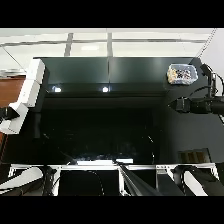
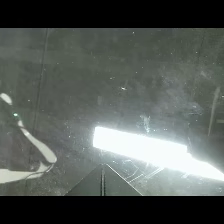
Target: Fold the box and place the chain.
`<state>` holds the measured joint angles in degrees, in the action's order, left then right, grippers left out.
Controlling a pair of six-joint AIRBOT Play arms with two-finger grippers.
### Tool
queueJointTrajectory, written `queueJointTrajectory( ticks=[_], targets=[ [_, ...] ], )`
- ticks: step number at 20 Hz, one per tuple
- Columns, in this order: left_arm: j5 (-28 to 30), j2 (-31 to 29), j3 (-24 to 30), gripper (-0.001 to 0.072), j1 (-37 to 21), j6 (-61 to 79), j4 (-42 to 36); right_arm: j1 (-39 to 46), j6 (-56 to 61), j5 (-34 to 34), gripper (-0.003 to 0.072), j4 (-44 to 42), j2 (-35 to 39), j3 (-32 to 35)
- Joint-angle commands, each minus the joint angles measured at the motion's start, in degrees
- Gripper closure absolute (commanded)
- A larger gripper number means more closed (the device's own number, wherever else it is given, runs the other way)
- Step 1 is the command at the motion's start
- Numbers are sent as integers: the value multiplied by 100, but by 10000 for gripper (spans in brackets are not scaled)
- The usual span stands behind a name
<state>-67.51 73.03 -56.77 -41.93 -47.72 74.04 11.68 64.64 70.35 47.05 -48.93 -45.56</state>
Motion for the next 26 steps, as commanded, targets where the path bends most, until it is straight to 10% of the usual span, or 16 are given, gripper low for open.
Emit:
queueJointTrajectory(
  ticks=[1, 4, 6, 7, 13, 15, 18, 19, 26],
  targets=[
    [142, 188, 17, 443, 90, 28, -229, -2, 44, -13, 674, -2, 2, 0],
    [455, 256, 17, 396, 367, 15, -57, -2, 118, -9, 674, 0, 2, 0],
    [774, 232, 4, 40, 592, -157, 136, -2, 122, -4, 674, 0, 2, 0],
    [828, 227, -28, 1, 697, -343, 251, -2, 131, -4, 674, -2, 2, 0],
    [46, 146, -1130, 4, 1316, -2046, 269, -2, 136, -107, 674, -4, 2, 0],
    [-476, 125, -1585, 36, 1648, -3104, 199, -2, 136, -234, 674, -24, 2, 0],
    [-1025, -101, -1784, 622, 2138, -3578, -256, -31, 133, -179, 674, -37, 2, 0],
    [-957, -306, -1659, 680, 2354, -3407, -553, -94, 131, -170, 674, 11, 2, 4],
    [1464, -2721, 1126, 685, 4540, -3106, -109, -1086, -249, -1777, 675, 501, 2, 608]
  ],
)
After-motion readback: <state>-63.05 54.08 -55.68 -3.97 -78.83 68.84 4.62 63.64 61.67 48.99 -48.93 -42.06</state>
